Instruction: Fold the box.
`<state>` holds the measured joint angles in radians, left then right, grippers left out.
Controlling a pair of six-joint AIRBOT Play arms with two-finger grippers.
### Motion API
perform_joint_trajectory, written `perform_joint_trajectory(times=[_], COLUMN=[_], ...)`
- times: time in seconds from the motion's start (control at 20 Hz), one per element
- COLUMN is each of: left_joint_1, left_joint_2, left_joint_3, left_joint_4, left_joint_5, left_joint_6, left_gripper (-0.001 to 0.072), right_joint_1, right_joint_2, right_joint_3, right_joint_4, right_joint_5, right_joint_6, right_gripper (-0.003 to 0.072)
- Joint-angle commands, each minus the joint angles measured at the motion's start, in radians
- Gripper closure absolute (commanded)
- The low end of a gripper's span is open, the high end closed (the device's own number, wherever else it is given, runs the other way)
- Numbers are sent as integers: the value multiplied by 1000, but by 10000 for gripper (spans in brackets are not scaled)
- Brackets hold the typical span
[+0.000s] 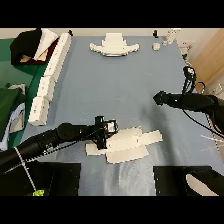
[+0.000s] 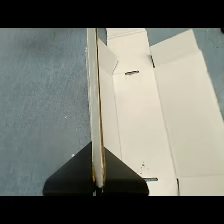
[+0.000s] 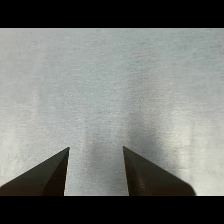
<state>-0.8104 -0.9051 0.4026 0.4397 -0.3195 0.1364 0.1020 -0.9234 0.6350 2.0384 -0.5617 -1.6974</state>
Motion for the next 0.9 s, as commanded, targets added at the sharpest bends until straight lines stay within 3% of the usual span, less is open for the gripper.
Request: perform_joint_trajectory(times=[0.0,0.25,0.5,0.6,0.85], left_joint_1=[21,241,372,375,374], left_joint_2=[-10,-38,-182,-237,-266], left_joint_3=[29,164,309,342,349], left_joint_4=[2,10,12,12,7], left_joint_5=[-23,-373,-588,-635,-624], left_joint_6=[-46,-33,37,63,66], left_gripper=[699,699,698,698,697], right_joint_1=[0,0,0,0,0], right_joint_2=[0,0,0,0,0], right_joint_3=[0,0,0,0,0], right_joint_4=[2,15,19,19,19], right_joint_5=[-1,-6,-6,-6,-4], right_joint_6=[8,8,8,8,8], right_gripper=[161,162,161,162,162])
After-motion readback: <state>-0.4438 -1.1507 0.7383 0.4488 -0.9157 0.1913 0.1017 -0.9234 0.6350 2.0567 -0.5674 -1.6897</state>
